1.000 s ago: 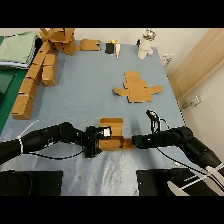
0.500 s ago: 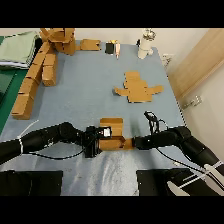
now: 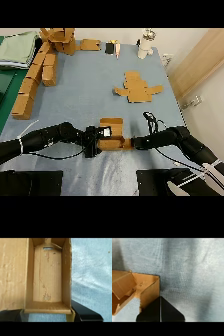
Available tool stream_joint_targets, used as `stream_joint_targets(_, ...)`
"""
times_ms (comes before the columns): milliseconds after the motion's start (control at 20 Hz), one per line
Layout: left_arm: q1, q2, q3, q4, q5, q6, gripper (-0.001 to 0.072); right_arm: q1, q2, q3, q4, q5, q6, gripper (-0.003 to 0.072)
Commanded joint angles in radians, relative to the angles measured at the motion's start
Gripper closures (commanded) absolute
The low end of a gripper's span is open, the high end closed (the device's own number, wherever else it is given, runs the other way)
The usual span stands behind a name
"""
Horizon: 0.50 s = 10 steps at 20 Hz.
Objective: Fold the box.
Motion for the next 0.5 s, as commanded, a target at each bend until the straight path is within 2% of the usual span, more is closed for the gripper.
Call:
stream_joint_targets(0, 0.0, 0.0, 0.001, 0.0, 0.0, 0.0, 0.0111, 0.001, -0.005, 0.0, 0.035, -0.012, -0.024, 0.0683)
stream_joint_targets(450, 0.0, 0.0, 0.001, 0.0, 0.0, 0.0, 0.0111, 0.001, 0.078, 0.018, 0.039, -0.074, -0.023, 0.0683)
